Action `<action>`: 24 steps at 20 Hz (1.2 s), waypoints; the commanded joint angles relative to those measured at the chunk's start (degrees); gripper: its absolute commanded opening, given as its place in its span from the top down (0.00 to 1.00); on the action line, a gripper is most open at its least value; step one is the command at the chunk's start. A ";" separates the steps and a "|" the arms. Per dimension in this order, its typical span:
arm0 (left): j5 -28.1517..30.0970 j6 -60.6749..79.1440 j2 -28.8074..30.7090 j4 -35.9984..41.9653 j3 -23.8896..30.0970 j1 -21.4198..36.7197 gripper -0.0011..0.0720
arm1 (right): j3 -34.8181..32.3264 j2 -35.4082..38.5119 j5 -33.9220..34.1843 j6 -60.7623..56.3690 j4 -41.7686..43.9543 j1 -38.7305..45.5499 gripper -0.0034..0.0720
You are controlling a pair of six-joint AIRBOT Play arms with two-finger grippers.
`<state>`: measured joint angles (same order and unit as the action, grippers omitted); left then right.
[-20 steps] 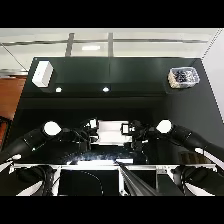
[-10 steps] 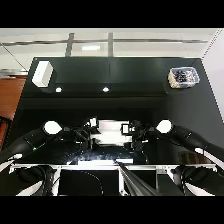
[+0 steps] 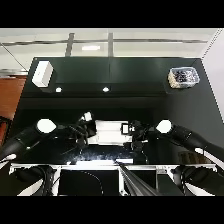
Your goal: Fold the box and place the chain.
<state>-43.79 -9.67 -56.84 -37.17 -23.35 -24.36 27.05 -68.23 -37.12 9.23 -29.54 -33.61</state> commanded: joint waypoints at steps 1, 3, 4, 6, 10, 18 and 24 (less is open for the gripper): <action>-9.86 -12.11 6.62 -7.39 -0.46 9.51 0.95 | 0.00 -0.02 -0.07 0.07 -0.07 0.02 0.24; -13.14 -22.38 11.10 -7.65 -0.39 18.47 0.95 | 0.00 -0.02 -0.09 0.07 -0.07 0.02 0.24; -13.99 -29.62 12.52 -7.76 -0.26 23.43 0.95 | 0.00 -0.02 -0.09 0.07 -0.07 0.02 0.24; -15.28 -46.10 12.41 -8.17 0.33 31.76 0.95 | 0.00 -0.02 -0.09 0.07 -0.07 0.02 0.24; -16.41 -51.76 8.66 -9.44 3.96 35.32 0.95 | 0.00 -0.02 -0.07 0.07 -0.07 0.02 0.24; -14.82 -52.76 -3.72 2.71 7.54 23.39 0.95 | 0.00 -0.02 -0.09 0.07 -0.04 0.00 0.24; -9.38 -52.19 -3.56 4.85 6.78 14.05 0.71 | 0.00 -0.02 -0.09 0.07 -0.04 0.00 0.25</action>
<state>-54.59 -62.65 -60.07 -34.22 -16.12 -7.22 27.05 -68.23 -37.21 9.32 -29.63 -33.61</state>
